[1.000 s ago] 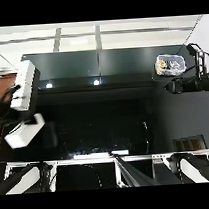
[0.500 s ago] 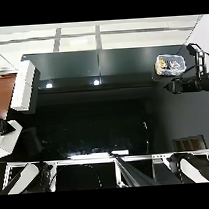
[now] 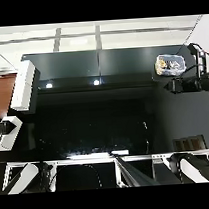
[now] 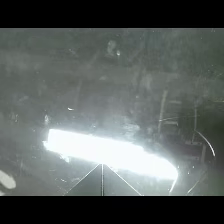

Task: Fold the box and place the chain.

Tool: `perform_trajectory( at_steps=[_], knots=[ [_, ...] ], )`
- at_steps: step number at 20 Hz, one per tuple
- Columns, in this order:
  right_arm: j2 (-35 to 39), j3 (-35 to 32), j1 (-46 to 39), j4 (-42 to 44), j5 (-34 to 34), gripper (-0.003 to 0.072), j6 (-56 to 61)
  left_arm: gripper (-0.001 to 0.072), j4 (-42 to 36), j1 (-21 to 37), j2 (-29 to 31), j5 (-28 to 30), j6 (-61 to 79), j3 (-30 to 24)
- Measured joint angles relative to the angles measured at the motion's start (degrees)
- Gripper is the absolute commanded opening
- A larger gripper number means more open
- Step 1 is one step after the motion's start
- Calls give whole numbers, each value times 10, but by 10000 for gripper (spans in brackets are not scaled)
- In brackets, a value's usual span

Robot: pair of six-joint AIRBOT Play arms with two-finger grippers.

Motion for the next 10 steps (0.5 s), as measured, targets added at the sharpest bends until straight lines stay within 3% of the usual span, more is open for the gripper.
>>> perform_trajectory(
  at_steps=[6,10],
  knots=[
    [0,0,0,1,1,12,29,261,-111,-2,-13,116,78,-22],
    [0,0,0,1,4,12,50,261,-159,-13,-45,136,98,-24]
  ],
)
